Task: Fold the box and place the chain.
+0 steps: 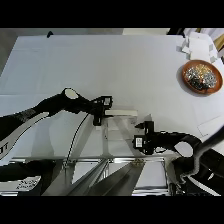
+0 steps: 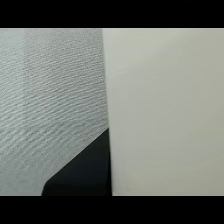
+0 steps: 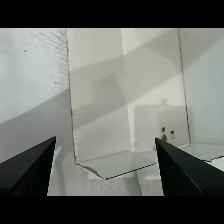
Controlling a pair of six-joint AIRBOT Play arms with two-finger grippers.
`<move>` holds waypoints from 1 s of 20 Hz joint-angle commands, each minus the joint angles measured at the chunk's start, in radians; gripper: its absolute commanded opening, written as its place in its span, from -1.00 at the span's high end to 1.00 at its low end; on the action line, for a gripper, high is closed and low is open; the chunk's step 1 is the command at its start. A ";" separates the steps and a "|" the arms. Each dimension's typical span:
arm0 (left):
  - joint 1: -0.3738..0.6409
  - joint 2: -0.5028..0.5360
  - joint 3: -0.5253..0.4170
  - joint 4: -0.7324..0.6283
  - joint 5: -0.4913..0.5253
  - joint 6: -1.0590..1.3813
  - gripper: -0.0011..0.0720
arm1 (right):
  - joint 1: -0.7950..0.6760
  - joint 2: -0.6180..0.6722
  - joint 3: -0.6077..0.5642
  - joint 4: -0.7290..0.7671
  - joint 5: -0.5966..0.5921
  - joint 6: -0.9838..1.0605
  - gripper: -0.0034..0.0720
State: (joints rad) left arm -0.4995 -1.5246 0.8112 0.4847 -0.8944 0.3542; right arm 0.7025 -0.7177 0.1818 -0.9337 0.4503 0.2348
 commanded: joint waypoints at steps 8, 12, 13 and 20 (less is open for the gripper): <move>-0.001 0.001 0.001 0.000 0.000 0.000 0.94 | -0.153 -0.032 0.069 0.105 0.018 0.027 -0.93; -0.001 0.001 0.001 0.000 0.000 0.000 0.94 | -0.194 -0.035 0.069 0.164 0.029 -0.024 -0.92; -0.001 0.001 0.001 0.000 0.000 0.000 0.94 | -0.196 -0.035 0.069 0.192 0.031 -0.066 -0.92; -0.001 0.001 0.001 0.000 0.000 0.000 0.94 | -0.245 -0.097 0.071 0.239 0.024 -0.299 -0.92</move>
State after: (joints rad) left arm -0.4995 -1.5246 0.8112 0.4847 -0.8944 0.3542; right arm 0.4850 -0.7925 0.2512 -0.7151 0.4782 0.0383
